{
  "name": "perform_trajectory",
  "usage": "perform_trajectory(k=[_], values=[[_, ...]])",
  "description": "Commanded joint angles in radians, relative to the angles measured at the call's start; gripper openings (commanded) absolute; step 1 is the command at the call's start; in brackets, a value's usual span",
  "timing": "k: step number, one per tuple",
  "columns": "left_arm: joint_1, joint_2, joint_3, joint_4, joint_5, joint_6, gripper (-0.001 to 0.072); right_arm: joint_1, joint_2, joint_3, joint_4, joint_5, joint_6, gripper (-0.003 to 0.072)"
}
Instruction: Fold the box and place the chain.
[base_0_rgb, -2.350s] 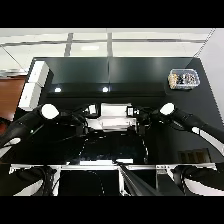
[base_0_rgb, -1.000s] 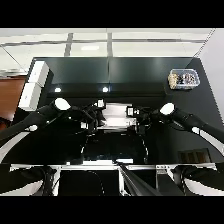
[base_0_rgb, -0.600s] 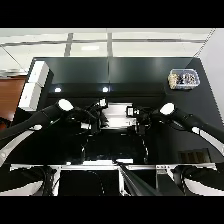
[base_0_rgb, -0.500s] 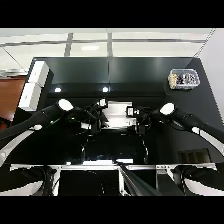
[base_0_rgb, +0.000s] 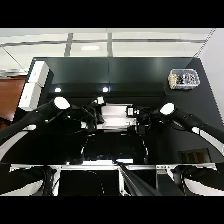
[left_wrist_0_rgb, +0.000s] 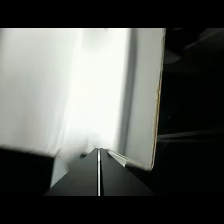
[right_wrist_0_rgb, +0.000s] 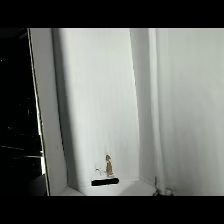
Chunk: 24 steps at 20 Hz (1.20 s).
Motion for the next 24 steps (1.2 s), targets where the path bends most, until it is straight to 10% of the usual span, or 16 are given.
perform_trajectory(k=[1,10,13,24], values=[[0.087,0.109,0.006,0.213,-0.071,-0.183,0.0022,0.000,-0.001,0.000,0.000,0.000,0.000,0.0408],[0.512,0.212,-0.092,0.303,-0.189,-1.155,0.0022,0.000,-0.001,0.000,0.000,0.000,0.000,0.0409],[0.613,0.132,-0.191,0.034,-0.257,-1.096,0.0023,0.000,-0.001,0.000,0.000,0.000,0.000,0.0408],[0.327,-0.118,-0.197,-0.320,-0.202,-0.814,0.0022,0.000,-0.001,0.000,0.000,0.000,0.000,0.0408]])
